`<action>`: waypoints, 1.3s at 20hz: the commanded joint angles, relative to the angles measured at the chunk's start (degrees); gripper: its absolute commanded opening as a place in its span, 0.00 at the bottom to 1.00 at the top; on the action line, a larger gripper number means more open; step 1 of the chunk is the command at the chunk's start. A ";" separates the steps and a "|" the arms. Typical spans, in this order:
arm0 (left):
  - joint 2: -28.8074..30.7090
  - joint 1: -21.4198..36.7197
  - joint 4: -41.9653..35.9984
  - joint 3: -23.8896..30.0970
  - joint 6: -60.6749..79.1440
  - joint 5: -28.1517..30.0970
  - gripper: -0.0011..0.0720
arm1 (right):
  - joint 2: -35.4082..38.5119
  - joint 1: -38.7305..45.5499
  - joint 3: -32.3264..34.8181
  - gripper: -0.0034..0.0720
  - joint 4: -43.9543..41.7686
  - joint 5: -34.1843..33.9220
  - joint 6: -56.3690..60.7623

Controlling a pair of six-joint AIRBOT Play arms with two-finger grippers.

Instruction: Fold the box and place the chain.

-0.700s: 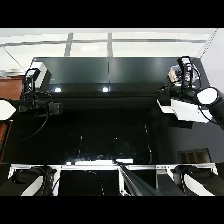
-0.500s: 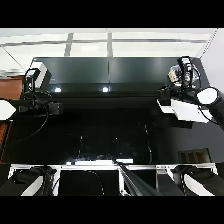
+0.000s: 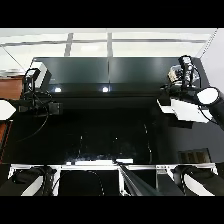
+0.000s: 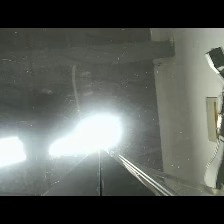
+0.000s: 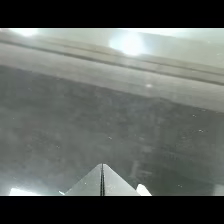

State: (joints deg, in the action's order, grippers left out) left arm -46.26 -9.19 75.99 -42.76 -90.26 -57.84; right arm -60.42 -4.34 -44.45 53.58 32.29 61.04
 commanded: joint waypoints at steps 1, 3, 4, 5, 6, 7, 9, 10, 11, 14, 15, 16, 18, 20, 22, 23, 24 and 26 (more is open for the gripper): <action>0.04 0.07 0.00 0.02 0.02 0.02 0.05 | -0.17 -0.52 0.00 0.07 -4.72 -11.41 -0.26; 0.04 0.07 0.00 0.02 0.00 0.04 0.05 | -0.87 0.74 -0.02 0.98 -3.80 -23.26 -0.20; 0.04 0.07 0.00 0.02 0.02 0.11 0.05 | -1.57 2.54 -0.09 0.97 -3.23 -26.27 -0.28; 0.04 0.04 -0.11 0.04 0.02 1.29 0.05 | -2.34 5.68 -0.44 0.97 -1.14 -26.49 -0.24; 0.04 0.04 -0.22 0.04 0.00 3.65 0.05 | -3.37 10.38 -1.18 0.97 0.61 -25.86 -0.17; 0.04 0.07 -0.22 0.04 0.00 5.90 0.05 | -5.03 17.22 -2.99 0.97 0.63 -22.99 0.57; 0.04 0.04 -0.24 0.04 0.00 8.59 0.05 | -9.18 32.50 -8.50 0.97 0.63 -11.67 9.42; 0.04 0.02 -0.42 0.04 0.00 8.92 0.05 | -11.63 39.41 -11.50 0.97 0.72 -4.37 12.96; 0.04 0.04 -0.42 0.04 0.00 9.44 0.05 | -14.47 45.66 -14.82 0.97 1.07 4.11 13.09; 0.02 0.04 -0.42 0.04 -0.02 10.10 0.05 | -23.39 55.91 -25.86 0.97 6.78 25.66 11.63; -0.02 0.07 -0.42 0.04 -0.04 10.10 0.18 | -26.86 57.02 -30.08 0.97 9.66 32.15 10.03; -0.07 0.04 -0.48 0.04 -0.42 9.92 0.61 | -30.40 57.18 -34.03 0.97 11.58 38.53 7.19; -0.11 0.07 -1.27 0.04 -1.64 9.33 0.98 | -36.63 55.74 -39.60 0.97 11.54 49.70 1.20; -0.11 0.02 -2.14 0.04 -1.68 9.31 0.98 | -40.52 52.98 -42.12 0.97 13.68 53.20 -1.42; -0.11 0.02 -2.91 0.04 -1.66 9.33 0.98 | -41.70 50.31 -42.14 0.86 14.47 51.15 -4.00; -0.11 0.02 -3.08 0.04 -1.66 9.31 0.98 | -41.81 49.22 -42.14 0.64 16.61 51.12 -4.37; -0.11 0.02 -3.10 0.04 -1.66 9.31 0.98 | -41.79 48.22 -42.16 0.49 20.83 51.12 -4.31; -0.11 0.02 -3.08 0.04 -1.66 9.31 0.98 | -41.53 47.67 -42.27 0.17 21.09 50.47 -4.39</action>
